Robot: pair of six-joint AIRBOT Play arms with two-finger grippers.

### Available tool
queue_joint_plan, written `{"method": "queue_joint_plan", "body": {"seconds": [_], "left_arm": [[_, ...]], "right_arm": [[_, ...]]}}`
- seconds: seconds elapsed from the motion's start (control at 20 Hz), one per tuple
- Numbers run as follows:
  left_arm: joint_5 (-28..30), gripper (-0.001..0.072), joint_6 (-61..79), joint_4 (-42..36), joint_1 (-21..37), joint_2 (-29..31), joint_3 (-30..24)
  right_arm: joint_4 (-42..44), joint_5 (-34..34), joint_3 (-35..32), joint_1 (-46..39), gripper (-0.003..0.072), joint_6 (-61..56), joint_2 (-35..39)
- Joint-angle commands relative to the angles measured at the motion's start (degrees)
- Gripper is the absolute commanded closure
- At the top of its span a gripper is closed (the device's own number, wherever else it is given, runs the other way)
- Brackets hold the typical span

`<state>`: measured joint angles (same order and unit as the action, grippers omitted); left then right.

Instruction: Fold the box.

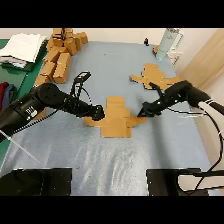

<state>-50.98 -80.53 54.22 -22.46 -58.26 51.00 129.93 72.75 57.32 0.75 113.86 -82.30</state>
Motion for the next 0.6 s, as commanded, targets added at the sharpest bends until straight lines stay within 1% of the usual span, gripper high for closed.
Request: {"method": "queue_joint_plan", "body": {"seconds": [0.0, 0.15, 0.2, 0.4, 0.45, 0.5, 0.55], "left_arm": [[-0.7, 0.0049, 0.9, 1.5, 0.1, 0.0, 0.1], [-1.1, 0.0049, 0.9, 2.6, 1.7, 0.0, 0.1], [-1.5, 0.0049, 0.8, 2.6, 2.8, 0.0, 0.1], [-5.5, 0.0049, 0.8, 2.6, 8.7, 0.0, 0.1], [-6.6, 0.0049, 0.8, 2.6, 10.0, 0.0, 0.1], [-7.3, 0.0049, 0.8, 2.6, 11.0, 0.0, 0.1], [-8.0, 0.0049, 0.8, 2.6, 11.8, 0.0, 0.1]], "right_arm": [[-8.3, -6.4, -0.6, 6.8, 0.0347, -9.7, 1.1], [-8.8, -5.6, -0.6, 6.8, 0.0339, -11.0, 1.1], [-8.3, -5.3, -0.6, 6.8, 0.0352, -11.1, 1.0], [-4.9, -3.6, -0.6, 7.6, 0.0362, -10.9, -0.4], [-4.8, -3.7, -0.6, 8.3, 0.0459, -10.6, -1.0], [-3.8, -3.8, -0.6, 9.2, 0.0490, -9.1, -1.5], [-2.7, -3.8, -0.6, 10.0, 0.0570, -7.6, -2.0]]}}
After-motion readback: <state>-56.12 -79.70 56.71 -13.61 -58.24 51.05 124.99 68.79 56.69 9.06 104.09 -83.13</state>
